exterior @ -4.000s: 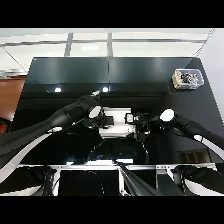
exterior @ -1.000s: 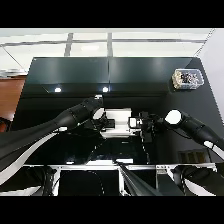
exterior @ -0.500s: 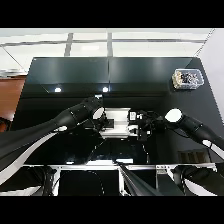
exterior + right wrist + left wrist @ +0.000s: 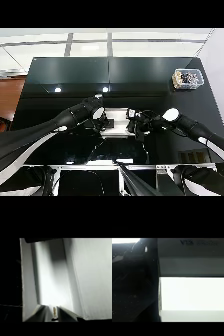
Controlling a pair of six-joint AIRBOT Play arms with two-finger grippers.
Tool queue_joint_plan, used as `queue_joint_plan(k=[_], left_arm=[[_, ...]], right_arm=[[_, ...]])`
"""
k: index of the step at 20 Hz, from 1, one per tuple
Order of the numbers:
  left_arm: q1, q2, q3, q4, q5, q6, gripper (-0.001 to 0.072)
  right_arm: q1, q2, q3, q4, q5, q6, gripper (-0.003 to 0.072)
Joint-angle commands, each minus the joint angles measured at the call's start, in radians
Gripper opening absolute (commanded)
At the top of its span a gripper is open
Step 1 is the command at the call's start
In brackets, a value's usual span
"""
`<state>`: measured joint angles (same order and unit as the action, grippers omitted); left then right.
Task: Fold the box and place the chain.
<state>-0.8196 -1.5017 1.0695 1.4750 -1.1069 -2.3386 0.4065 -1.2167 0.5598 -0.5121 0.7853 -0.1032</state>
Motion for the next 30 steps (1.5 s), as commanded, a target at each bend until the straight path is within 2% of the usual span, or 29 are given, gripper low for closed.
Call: queue_joint_plan(k=[1,3,4,5,6,7,8,9,11,13,15,17,19,20,21,23,26,30], left_arm=[[0.0,-0.001,0.001,0.001,0.001,0.0,0.0028],[0.0,-0.001,0.001,0.001,0.002,0.0,0.0028],[0.0,-0.001,0.001,0.001,0.002,0.0,0.0028],[0.0,-0.001,0.001,0.001,0.002,0.0,0.0028],[0.0,-0.001,0.001,0.001,0.002,0.0,0.0028],[0.0,-0.001,0.001,0.001,0.002,0.0,0.0028],[0.0,-0.001,0.001,0.0,0.002,0.0,0.0029],[0.0,-0.001,0.001,0.001,0.002,0.0,0.0028],[0.0,-0.001,0.001,0.0,0.002,0.0,0.0028],[0.0,-0.001,0.001,0.001,-0.002,0.0,0.0029],[0.0,-0.001,0.001,0.001,-0.002,0.0,0.0029],[0.0,-0.001,0.0,0.0,-0.002,0.0,0.0029],[0.0,-0.001,0.0,0.001,-0.002,0.0,0.0029],[0.0,-0.001,0.0,0.002,-0.001,0.0,0.0029],[0.0,-0.001,0.0,0.001,-0.001,0.0,0.0029],[0.0,-0.001,0.0,0.001,-0.002,0.0,0.0029],[0.0,-0.001,0.0,0.001,-0.002,0.0,0.0029],[0.0,-0.001,0.0,0.001,-0.002,0.0,0.0029]], right_arm=[[0.001,-0.004,0.0,0.007,-0.001,0.003,0.0283],[0.001,-0.004,0.0,0.007,-0.005,0.017,0.0293],[0.001,-0.004,0.0,0.007,-0.016,0.042,0.0491],[0.001,-0.004,0.0,0.006,-0.021,0.051,0.055],[0.001,-0.004,0.0,0.006,-0.017,0.052,0.0323],[0.001,-0.004,0.0,0.007,-0.006,0.052,0.0186],[0.001,-0.004,0.0,0.008,-0.003,0.055,0.0216],[0.001,-0.004,0.0,0.006,-0.003,0.064,0.0211],[0.0,-0.003,0.0,0.006,0.002,0.1,0.0017],[-0.014,0.013,0.005,-0.033,0.008,0.306,0.0016],[-0.063,0.057,0.037,-0.187,0.089,0.586,0.0016],[-0.15,0.124,0.099,-0.41,0.203,0.834,0.0017],[-0.275,0.201,0.148,-0.703,0.212,1.221,0.0017],[-0.356,0.232,0.15,-0.783,0.191,1.341,0.0017],[-0.439,0.243,0.146,-0.783,0.156,1.403,0.0017],[-0.555,0.225,0.123,-0.659,0.1,1.41,0.0017],[-0.642,0.134,0.094,-0.441,0.22,1.403,0.0017],[-0.562,-0.011,0.058,-0.334,0.348,1.334,0.0017]])
